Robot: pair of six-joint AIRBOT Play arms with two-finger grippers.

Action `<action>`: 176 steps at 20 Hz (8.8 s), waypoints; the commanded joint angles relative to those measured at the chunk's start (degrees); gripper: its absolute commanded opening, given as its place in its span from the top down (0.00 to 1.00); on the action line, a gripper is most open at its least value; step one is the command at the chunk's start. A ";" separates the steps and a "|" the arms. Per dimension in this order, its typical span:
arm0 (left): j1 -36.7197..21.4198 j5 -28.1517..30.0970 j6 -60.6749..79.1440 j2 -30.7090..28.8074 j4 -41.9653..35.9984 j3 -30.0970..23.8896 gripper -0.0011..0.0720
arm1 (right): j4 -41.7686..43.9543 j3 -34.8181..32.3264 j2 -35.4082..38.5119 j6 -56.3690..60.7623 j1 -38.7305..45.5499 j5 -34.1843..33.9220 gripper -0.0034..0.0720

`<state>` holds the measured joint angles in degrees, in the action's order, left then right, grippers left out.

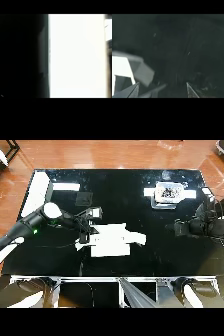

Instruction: Fold the box and place the chain.

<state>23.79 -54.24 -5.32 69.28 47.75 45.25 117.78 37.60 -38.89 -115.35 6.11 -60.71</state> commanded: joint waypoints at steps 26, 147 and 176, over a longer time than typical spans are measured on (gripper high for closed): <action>3.61 13.20 12.37 2.34 -1.99 -5.11 0.96 | 7.02 -12.98 -12.87 -55.87 -39.08 24.98 0.03; 1.29 13.38 12.04 -3.10 -0.96 -5.77 0.11 | 14.10 1.14 -37.05 -55.89 -39.82 25.53 0.34; 10.34 36.02 -25.57 -0.15 -6.49 -11.02 0.96 | 13.94 1.14 -37.05 -55.89 -39.82 24.46 0.34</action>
<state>33.82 -18.52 -30.83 65.47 41.15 34.20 131.68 38.79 -75.94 -171.28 -33.65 -35.92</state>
